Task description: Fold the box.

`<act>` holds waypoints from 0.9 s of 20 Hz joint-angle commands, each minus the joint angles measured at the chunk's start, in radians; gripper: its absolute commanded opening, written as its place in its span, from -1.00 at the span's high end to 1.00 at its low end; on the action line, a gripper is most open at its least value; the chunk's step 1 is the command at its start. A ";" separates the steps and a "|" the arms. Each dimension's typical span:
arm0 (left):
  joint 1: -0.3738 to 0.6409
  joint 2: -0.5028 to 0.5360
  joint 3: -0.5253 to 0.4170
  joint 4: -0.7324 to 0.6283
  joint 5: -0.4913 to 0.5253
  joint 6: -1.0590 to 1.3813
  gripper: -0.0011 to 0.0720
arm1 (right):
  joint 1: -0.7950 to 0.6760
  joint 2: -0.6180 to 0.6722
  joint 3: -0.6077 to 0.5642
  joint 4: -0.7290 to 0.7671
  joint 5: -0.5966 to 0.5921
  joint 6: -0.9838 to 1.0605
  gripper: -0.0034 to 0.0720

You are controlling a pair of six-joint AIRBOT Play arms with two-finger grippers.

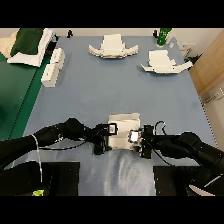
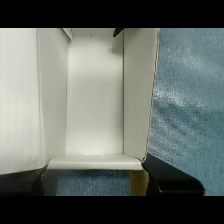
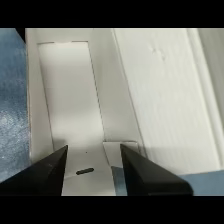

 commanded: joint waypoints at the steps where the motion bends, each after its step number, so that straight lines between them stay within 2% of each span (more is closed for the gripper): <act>1: 0.000 0.000 0.001 0.000 -0.002 -0.001 -0.08 | 0.005 -0.013 0.001 0.006 0.020 -0.003 -0.66; 7: 0.000 0.000 0.001 0.000 -0.002 -0.001 -0.08 | 0.005 -0.005 0.001 0.005 -0.010 0.000 -0.64; 8: 0.000 0.000 0.001 0.000 -0.002 -0.001 -0.08 | 0.005 0.008 0.006 -0.003 -0.045 0.009 -0.38; 9: 0.000 0.000 0.001 0.000 -0.002 -0.001 -0.08 | 0.005 0.027 0.021 -0.031 -0.119 0.053 0.22; 10: 0.000 0.000 0.001 0.000 -0.002 -0.001 -0.08 | 0.002 0.053 0.045 -0.090 -0.219 0.170 0.61; 11: 0.000 0.000 0.001 0.000 -0.002 -0.001 -0.08 | -0.004 0.080 0.073 -0.183 -0.319 0.370 0.83; 12: 0.000 0.000 0.001 0.000 -0.002 -0.001 -0.08 | -0.006 0.105 0.097 -0.298 -0.404 0.587 0.90; 15: 0.000 0.000 0.001 0.000 -0.002 -0.001 -0.08 | -0.036 0.185 0.133 -0.676 -0.610 1.210 0.90; 16: 0.000 0.000 0.001 0.000 -0.002 -0.001 -0.08 | -0.061 0.203 0.133 -0.739 -0.664 1.361 0.91; 18: 0.000 0.000 0.001 0.000 -0.002 -0.001 -0.08 | -0.158 0.206 0.132 -0.719 -0.717 1.531 0.91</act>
